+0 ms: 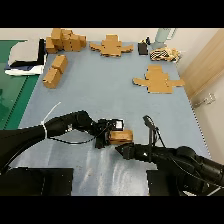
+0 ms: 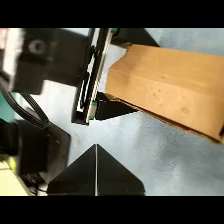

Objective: Fold the box.

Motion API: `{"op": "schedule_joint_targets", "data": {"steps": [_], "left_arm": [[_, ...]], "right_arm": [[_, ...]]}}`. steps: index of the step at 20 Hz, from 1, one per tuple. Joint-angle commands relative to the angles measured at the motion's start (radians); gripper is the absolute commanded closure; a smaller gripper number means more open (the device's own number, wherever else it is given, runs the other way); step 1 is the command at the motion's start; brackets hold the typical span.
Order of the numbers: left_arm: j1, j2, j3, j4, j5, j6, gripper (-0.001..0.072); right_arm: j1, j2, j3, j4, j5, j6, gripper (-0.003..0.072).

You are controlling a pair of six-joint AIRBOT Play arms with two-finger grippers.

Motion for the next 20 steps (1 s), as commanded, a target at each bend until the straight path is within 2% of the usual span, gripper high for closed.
{"op": "schedule_joint_targets", "data": {"steps": [1,3,6,9,14,17,20], "left_arm": [[0.000,-0.001,0.000,0.000,0.000,0.000,0.0186],[0.000,-0.001,0.000,0.000,0.001,0.000,0.0186],[0.000,-0.001,0.000,0.000,0.000,0.000,0.0186],[0.000,-0.001,0.000,0.000,0.000,0.000,0.0186],[0.000,-0.001,0.000,0.000,0.000,0.000,0.0186],[0.000,-0.001,0.000,0.000,0.000,0.000,0.0186],[0.000,-0.001,0.000,0.000,0.000,0.000,0.0186]], "right_arm": [[0.023,0.119,-0.141,0.148,0.243,0.101,0.0686],[0.040,0.172,-0.211,0.122,0.391,0.233,0.0686],[0.056,0.159,-0.222,0.062,0.454,0.321,0.0685],[0.058,0.064,-0.221,0.003,0.531,0.394,0.0685],[0.057,-0.119,-0.188,-0.381,0.718,0.789,0.0685],[0.058,-0.193,-0.184,-0.439,0.806,0.864,0.0684],[0.058,-0.204,-0.185,-0.497,0.801,0.928,0.0683]]}}
